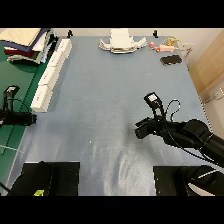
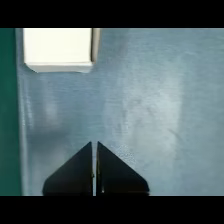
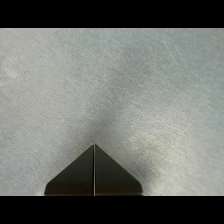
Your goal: Fold the box.
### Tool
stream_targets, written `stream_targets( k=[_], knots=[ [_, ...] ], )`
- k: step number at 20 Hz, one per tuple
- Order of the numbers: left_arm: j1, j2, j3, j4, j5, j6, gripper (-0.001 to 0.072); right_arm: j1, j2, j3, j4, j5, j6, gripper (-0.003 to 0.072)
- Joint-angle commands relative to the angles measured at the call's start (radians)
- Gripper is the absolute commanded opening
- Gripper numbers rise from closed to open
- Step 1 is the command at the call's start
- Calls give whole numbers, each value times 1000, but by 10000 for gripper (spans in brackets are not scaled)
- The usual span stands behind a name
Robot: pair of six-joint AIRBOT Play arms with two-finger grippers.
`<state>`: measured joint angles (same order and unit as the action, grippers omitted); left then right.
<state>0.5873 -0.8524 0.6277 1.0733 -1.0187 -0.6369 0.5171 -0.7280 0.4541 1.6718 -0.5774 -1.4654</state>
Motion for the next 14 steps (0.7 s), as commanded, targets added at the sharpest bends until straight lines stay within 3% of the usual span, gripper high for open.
stream_targets(
  k=[1, 4, 8, 11, 14],
  knots=[
    [-144, 114, 16, -24, -132, -146, 13, 0, -1, 1, 0, 0, 0, 4],
    [-403, 90, 120, -29, -74, -293, 13, 0, -1, 1, 0, 0, 0, 4],
    [-652, -110, 315, -18, -88, -435, 14, 0, -1, 1, 0, 0, 0, 4],
    [-775, -251, 390, -23, -84, -437, 14, 0, -1, 1, 0, 0, 0, 4],
    [-842, -325, 394, -22, -65, -436, 14, 0, -1, 1, 0, 0, 0, 4]
  ],
)
